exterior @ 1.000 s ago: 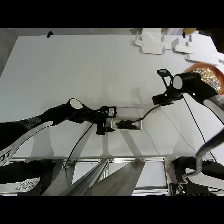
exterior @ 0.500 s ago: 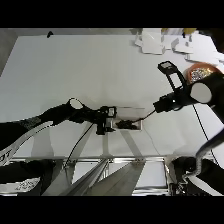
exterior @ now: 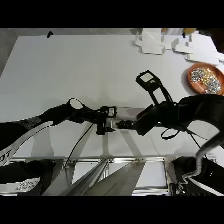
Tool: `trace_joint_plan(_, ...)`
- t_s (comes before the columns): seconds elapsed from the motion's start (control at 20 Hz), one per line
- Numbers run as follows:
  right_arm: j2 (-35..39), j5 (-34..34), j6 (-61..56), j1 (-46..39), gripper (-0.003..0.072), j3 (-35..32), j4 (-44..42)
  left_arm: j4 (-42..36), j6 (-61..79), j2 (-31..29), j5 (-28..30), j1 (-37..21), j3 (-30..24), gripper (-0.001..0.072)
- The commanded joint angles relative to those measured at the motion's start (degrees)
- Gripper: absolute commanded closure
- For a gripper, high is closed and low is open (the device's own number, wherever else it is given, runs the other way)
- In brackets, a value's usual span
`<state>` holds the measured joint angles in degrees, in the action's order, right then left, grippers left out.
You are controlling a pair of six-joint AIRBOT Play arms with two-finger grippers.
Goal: Fold the box and place the chain.
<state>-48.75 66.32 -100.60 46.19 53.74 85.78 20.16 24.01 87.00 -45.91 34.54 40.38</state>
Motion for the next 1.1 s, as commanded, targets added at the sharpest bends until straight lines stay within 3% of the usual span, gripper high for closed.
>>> trace_joint_plan(0.0, -2.38, -6.01, -1.42, 3.13, 0.0672, 0.04, -0.74, 0.02, 0.02, -0.04, 0.02, -0.04, -0.02, 0.0580)
trace_joint_plan(0.25, -7.89, -11.58, -1.38, 3.13, 0.0672, 0.04, -0.74, 0.02, 0.02, -0.04, 0.02, -0.04, -0.02, 0.0580)
trace_joint_plan(0.55, -11.85, -13.18, -0.90, 3.13, 0.0668, 0.07, -2.27, 0.02, 0.02, -0.04, 0.02, -0.04, -0.02, 0.0580)
trace_joint_plan(0.7, -12.94, -12.98, -0.68, 3.08, 0.0493, 0.07, -2.12, 0.02, 0.02, -0.04, 0.02, -0.04, -0.02, 0.0580)
trace_joint_plan(0.85, -12.20, -11.54, 2.97, 1.99, 0.0485, 0.72, -1.75, 0.02, 0.02, -0.04, 0.02, -0.04, -0.02, 0.0580)
trace_joint_plan(1.05, -9.57, -6.75, 3.61, -6.40, 0.0488, 2.03, 1.51, 0.02, 0.02, -0.04, 0.02, -0.04, -0.02, 0.0580)
